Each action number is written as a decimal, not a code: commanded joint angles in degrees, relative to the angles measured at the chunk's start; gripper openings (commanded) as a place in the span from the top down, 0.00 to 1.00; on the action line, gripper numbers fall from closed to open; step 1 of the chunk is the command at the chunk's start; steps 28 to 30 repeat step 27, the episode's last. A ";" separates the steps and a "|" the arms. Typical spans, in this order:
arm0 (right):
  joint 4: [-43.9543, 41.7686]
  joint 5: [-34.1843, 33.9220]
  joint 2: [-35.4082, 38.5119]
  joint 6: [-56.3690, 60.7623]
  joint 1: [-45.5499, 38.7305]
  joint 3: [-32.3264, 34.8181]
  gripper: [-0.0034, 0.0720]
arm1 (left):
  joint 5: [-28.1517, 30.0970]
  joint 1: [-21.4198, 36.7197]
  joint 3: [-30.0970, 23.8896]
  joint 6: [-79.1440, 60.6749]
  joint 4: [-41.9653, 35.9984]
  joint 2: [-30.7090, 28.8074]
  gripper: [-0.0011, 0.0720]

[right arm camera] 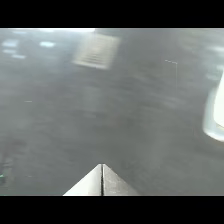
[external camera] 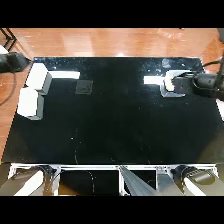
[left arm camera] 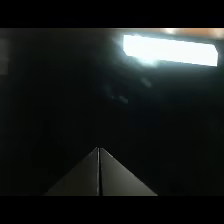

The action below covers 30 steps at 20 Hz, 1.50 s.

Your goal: Fold the box and place the chain.

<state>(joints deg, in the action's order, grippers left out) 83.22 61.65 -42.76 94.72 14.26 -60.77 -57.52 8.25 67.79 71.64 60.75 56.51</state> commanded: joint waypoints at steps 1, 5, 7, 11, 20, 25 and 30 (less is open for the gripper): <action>18.88 3.93 4.35 12.35 0.02 5.49 0.93 | 0.81 -10.75 -6.27 3.91 6.23 -4.72 0.96; 23.12 3.50 8.68 21.53 0.02 19.54 0.93 | 5.90 -17.22 -19.65 9.73 11.56 -8.13 0.96; 23.12 2.54 8.72 22.58 0.02 22.93 0.93 | 6.25 -16.79 -23.19 9.77 12.15 -8.26 0.96; 23.04 1.51 8.74 22.53 0.02 23.28 0.93 | 6.34 -15.85 -23.34 9.73 12.24 -8.48 0.96; 23.06 1.51 8.74 22.53 0.02 23.28 0.93 | 6.12 -15.85 -23.37 9.70 12.28 -8.48 0.96; 23.08 1.51 8.74 22.53 0.02 23.30 0.93 | 6.32 -15.85 -23.34 9.68 12.31 -8.48 0.96; 23.08 1.51 8.74 22.53 0.02 23.30 0.93 | 6.43 -15.85 -23.34 9.68 12.31 -8.48 0.96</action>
